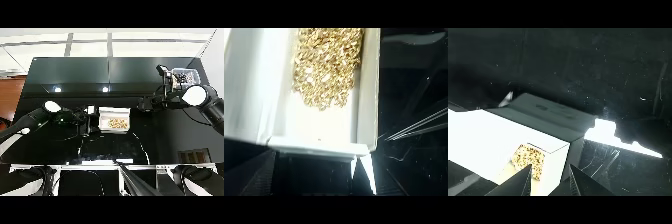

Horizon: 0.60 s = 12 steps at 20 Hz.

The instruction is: Fold the box and place the chain.

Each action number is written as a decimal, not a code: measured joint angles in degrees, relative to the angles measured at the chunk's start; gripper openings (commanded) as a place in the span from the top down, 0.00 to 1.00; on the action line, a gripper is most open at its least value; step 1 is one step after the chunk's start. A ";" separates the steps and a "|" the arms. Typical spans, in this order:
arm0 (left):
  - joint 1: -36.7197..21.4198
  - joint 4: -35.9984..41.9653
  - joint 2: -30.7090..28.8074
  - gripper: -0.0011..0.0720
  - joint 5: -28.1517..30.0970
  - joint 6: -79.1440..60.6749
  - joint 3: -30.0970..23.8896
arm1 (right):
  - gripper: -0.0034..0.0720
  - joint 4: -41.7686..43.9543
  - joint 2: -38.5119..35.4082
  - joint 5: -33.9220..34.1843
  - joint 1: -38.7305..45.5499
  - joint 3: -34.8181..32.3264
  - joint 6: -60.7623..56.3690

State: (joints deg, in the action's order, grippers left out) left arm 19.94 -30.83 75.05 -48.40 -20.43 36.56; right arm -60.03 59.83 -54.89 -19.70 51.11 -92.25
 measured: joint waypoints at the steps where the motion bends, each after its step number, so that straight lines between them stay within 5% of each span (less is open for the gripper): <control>1: 0.48 0.02 0.50 0.01 0.11 -0.02 0.28 | 0.59 0.00 0.00 0.07 0.00 0.00 -0.13; 4: 1.33 0.02 1.49 0.07 0.46 -0.17 0.79 | 0.59 0.00 0.00 0.15 0.00 0.00 -0.13; 6: 1.62 0.02 1.81 0.58 0.44 -0.22 0.94 | 0.59 0.00 0.00 0.22 0.00 0.00 -0.13; 10: 1.84 0.13 2.08 0.61 0.42 -0.17 1.07 | 0.55 -0.02 0.07 1.42 -0.31 0.00 -0.20; 11: 1.88 0.13 2.10 0.61 0.42 -0.20 1.07 | 0.18 -0.04 0.20 2.43 -0.74 0.00 -0.46; 12: 1.88 0.15 2.12 0.61 0.42 -0.17 1.07 | 0.09 -0.11 0.35 3.39 -1.46 0.00 -0.48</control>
State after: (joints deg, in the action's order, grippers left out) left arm 21.82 -30.68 77.17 -47.99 -20.60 37.63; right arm -60.14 60.18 -51.51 -21.17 51.11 -92.73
